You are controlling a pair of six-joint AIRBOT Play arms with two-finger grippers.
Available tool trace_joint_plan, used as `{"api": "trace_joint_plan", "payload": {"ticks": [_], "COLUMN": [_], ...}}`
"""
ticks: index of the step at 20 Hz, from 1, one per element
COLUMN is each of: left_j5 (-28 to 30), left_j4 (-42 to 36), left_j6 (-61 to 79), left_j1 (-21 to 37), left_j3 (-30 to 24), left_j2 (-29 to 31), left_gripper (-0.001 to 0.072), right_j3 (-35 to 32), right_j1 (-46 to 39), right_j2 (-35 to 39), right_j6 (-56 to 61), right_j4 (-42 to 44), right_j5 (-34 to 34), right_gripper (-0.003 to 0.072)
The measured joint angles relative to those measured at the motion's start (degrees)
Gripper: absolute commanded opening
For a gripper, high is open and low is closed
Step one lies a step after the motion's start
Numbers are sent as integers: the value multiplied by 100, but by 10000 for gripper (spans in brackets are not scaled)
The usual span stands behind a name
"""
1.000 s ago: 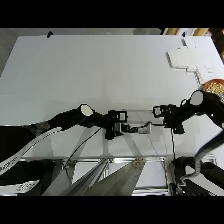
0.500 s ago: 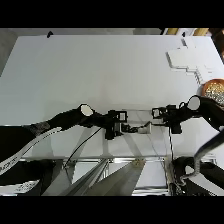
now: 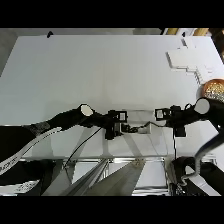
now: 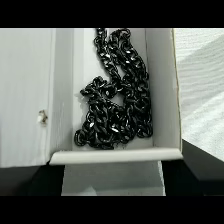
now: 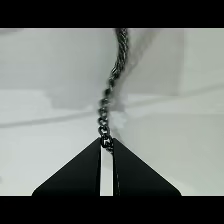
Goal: Fold the box and place the chain.
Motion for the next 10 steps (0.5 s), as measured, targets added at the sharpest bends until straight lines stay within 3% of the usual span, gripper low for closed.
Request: {"api": "trace_joint_plan", "payload": {"ticks": [5, 10], "left_j5": [0, 2], "left_j4": [0, 0], "left_j6": [0, 0], "left_j1": [2, 0], "left_j3": [0, 0], "left_j2": [0, 0], "left_gripper": [292, 292], "right_j3": [0, -2], "right_j1": [798, 1950], "right_j2": [1032, 1246], "right_j6": [284, 382], "right_j4": [1180, 2295], "right_j5": [52, -846], "right_gripper": [16, 16]}}
